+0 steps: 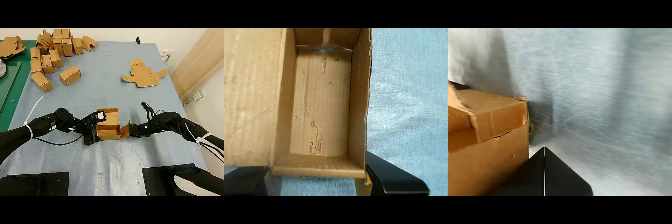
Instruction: Fold the box.
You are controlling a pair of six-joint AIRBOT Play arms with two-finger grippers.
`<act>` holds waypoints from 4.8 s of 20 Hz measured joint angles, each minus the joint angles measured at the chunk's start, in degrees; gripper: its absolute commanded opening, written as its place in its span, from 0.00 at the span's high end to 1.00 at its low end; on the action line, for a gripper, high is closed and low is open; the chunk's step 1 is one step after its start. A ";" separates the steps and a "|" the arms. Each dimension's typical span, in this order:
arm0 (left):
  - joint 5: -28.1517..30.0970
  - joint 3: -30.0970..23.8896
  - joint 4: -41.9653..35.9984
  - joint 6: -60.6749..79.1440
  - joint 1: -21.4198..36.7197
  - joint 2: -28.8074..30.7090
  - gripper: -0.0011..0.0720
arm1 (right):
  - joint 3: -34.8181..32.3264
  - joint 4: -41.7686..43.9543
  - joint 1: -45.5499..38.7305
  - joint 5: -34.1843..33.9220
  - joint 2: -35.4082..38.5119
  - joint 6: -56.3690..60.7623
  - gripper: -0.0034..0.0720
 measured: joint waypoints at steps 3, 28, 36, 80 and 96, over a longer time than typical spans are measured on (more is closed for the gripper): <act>0.00 0.00 0.00 0.00 0.00 0.00 0.27 | 0.57 0.72 1.40 0.52 0.66 -0.96 0.95; 0.00 0.00 -0.02 -0.02 0.00 0.00 0.27 | 4.48 -0.81 8.09 2.78 3.28 0.50 0.54; 0.00 0.00 -0.02 -0.02 0.00 0.00 0.27 | 12.90 -23.71 18.27 3.87 -0.79 21.86 0.54; 0.00 0.00 -0.02 -0.04 -0.02 0.00 0.27 | 35.74 -54.31 34.45 -23.17 -25.42 66.60 0.56; 0.00 0.00 -0.04 -0.02 0.00 0.00 0.27 | 36.94 -58.01 33.73 -26.86 -12.68 66.10 0.95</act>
